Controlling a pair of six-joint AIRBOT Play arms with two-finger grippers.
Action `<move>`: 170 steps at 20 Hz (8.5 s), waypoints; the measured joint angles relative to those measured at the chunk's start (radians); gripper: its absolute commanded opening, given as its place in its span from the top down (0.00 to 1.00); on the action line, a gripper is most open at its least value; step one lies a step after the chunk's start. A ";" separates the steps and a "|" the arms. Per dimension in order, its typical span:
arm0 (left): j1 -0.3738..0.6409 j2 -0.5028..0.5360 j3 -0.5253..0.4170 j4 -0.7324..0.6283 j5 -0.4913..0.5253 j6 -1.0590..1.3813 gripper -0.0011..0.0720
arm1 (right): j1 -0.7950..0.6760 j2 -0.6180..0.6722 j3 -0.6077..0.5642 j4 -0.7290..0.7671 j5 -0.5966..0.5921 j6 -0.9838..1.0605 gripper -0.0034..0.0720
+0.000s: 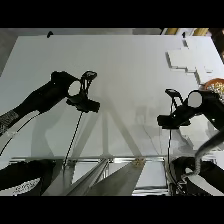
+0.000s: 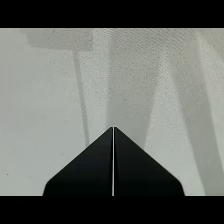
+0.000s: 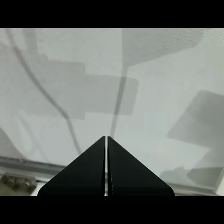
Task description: Fold the box and place the chain.
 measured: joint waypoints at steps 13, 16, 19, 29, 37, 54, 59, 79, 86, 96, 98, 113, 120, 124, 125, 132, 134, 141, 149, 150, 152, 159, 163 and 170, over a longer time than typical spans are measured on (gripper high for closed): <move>0.000 0.000 0.000 0.000 0.000 0.000 0.97 | 0.000 0.000 0.000 0.001 -0.007 0.001 0.93; 0.000 0.000 0.000 0.000 0.000 0.000 0.97 | 0.000 0.000 0.000 0.055 -0.119 0.086 0.93; 0.000 0.000 0.000 0.000 0.000 0.000 0.97 | 0.000 0.000 0.000 0.124 -0.285 0.151 0.93; 0.000 0.000 0.000 0.000 0.000 0.000 0.97 | -0.001 0.000 0.000 0.048 -0.499 0.176 0.93; 0.000 0.000 0.000 0.000 0.000 0.000 0.97 | -0.002 0.000 0.000 -0.387 -0.205 0.161 0.93; 0.000 0.000 0.000 0.000 0.000 0.000 0.97 | -0.437 -0.007 0.000 -0.838 -0.010 -0.084 0.39; 0.000 0.000 0.000 0.000 0.000 0.000 0.97 | -0.587 -0.048 0.000 -0.837 -0.060 -0.150 0.56; 0.000 0.000 0.000 0.000 0.000 0.000 0.97 | -0.339 0.145 -0.002 -0.538 -0.051 -0.193 0.94; 0.000 0.000 0.000 0.000 0.026 0.000 0.97 | 0.004 0.446 -0.093 -0.144 -0.281 -0.111 0.93; 0.004 0.000 0.000 0.021 0.171 0.110 0.60 | 0.257 0.502 -0.193 -0.069 -0.440 0.002 0.93; 0.018 0.000 0.000 0.024 0.127 0.211 0.45 | 0.265 0.503 -0.195 -0.066 -0.447 0.005 0.93; 0.309 -0.156 -0.011 -0.856 -0.109 1.263 0.20 | 0.272 0.503 -0.197 -0.047 -0.453 0.011 0.93; 0.325 -0.371 -0.011 -1.108 -0.171 1.429 0.22 | 0.272 0.503 -0.197 -0.042 -0.453 0.010 0.93; 0.323 -0.419 -0.011 -1.204 -0.211 1.519 0.44 | 0.272 0.503 -0.197 -0.041 -0.453 0.010 0.93; 0.323 -0.424 -0.011 -1.199 -0.217 1.530 0.46 | 0.272 0.503 -0.197 -0.041 -0.453 0.010 0.93; 0.320 -0.436 -0.011 -1.149 -0.229 1.554 0.98 | 0.272 0.503 -0.197 -0.041 -0.453 0.007 0.93; 0.320 -0.436 -0.011 -1.157 -0.226 1.570 0.98 | 0.272 0.503 -0.197 -0.041 -0.454 0.007 0.93; 0.257 -0.319 -0.011 -1.079 -0.158 1.714 0.99 | 0.272 0.506 -0.135 -0.033 -0.453 0.005 0.65; 0.065 -0.148 -0.031 -0.796 0.032 1.738 0.99 | 0.272 0.507 -0.040 -0.033 -0.448 -0.015 0.65; 0.052 -0.143 -0.040 -0.798 0.072 1.739 0.99 | 0.272 0.507 -0.038 -0.033 -0.442 -0.016 0.65; 0.034 -0.137 -0.064 -0.812 0.151 1.751 0.99 | 0.272 0.507 -0.034 -0.033 -0.428 -0.018 0.65; 0.027 -0.149 -0.130 -0.920 0.281 1.864 0.99 | 0.272 0.507 -0.031 -0.030 -0.411 -0.019 0.65; 0.027 -0.187 -0.138 -0.897 0.298 1.896 0.98 | 0.272 0.507 -0.031 -0.029 -0.409 -0.021 0.65; 0.027 -0.204 -0.141 -0.839 0.299 1.907 0.98 | 0.272 0.507 -0.031 -0.029 -0.408 -0.027 0.65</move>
